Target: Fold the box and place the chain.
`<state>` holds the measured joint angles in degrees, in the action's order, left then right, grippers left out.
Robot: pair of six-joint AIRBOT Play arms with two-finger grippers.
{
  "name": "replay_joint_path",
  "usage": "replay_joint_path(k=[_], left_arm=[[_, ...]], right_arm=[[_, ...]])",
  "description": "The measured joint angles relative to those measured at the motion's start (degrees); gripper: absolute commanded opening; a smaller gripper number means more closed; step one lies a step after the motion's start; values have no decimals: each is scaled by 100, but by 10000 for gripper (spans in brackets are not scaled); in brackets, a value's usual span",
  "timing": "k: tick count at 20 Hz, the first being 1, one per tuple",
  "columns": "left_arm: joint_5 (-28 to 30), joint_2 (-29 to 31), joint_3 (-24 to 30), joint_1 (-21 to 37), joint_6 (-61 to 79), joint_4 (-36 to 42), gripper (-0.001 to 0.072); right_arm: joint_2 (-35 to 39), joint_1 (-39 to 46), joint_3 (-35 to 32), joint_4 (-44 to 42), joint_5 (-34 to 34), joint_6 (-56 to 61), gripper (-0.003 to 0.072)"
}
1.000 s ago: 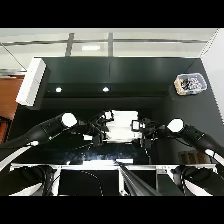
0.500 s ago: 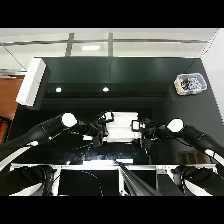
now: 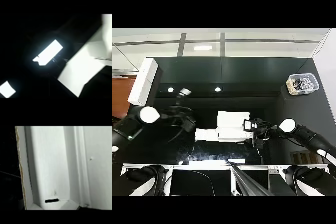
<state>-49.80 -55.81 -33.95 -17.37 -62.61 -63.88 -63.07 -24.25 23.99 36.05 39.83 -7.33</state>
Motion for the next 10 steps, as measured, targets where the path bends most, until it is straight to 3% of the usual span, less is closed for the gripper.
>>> replay_joint_path(k=[5, 10], left_arm=[[-675, -120, 490, 1425, -1644, 37, 26], [-807, -743, 918, 1598, -1705, 1351, 26]], right_arm=[[0, 0, 0, -7, 2, 0, 108], [0, 0, 0, -39, 13, 0, 107]])
